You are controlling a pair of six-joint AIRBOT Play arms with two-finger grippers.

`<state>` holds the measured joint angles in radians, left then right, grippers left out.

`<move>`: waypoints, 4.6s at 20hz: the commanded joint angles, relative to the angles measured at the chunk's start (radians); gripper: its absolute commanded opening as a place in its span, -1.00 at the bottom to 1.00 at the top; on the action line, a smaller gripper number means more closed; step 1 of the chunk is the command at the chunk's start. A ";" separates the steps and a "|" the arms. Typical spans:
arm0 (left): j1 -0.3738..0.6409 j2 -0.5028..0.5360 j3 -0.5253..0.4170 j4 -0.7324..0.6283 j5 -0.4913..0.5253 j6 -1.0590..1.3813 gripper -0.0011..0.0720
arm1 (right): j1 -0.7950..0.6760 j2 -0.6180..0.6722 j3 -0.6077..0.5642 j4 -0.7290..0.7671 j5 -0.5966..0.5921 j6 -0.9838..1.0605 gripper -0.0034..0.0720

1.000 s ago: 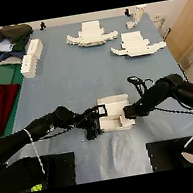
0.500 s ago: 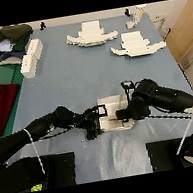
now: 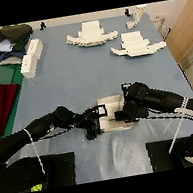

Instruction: Fold the box.

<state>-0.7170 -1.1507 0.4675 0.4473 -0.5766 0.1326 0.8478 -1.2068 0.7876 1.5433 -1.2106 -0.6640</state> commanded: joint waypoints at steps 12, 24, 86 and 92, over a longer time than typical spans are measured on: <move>0.000 0.000 0.000 -0.002 0.000 -0.002 0.44 | 0.001 0.032 0.031 -0.010 -0.116 -0.013 0.01; 0.000 0.000 0.000 -0.002 0.000 -0.002 0.44 | -0.128 0.108 0.271 -0.301 -0.393 -0.240 -0.89; 0.000 0.000 0.000 -0.002 0.000 -0.002 0.44 | 0.014 0.414 -0.238 0.337 0.460 -1.659 0.67; 0.000 0.000 0.000 -0.002 0.000 -0.002 0.44 | 0.078 0.416 -0.267 0.251 0.498 -1.659 0.64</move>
<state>-0.7170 -1.1507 0.4675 0.4454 -0.5762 0.1307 0.9031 -0.7902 0.5373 1.8542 -0.7471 -2.3154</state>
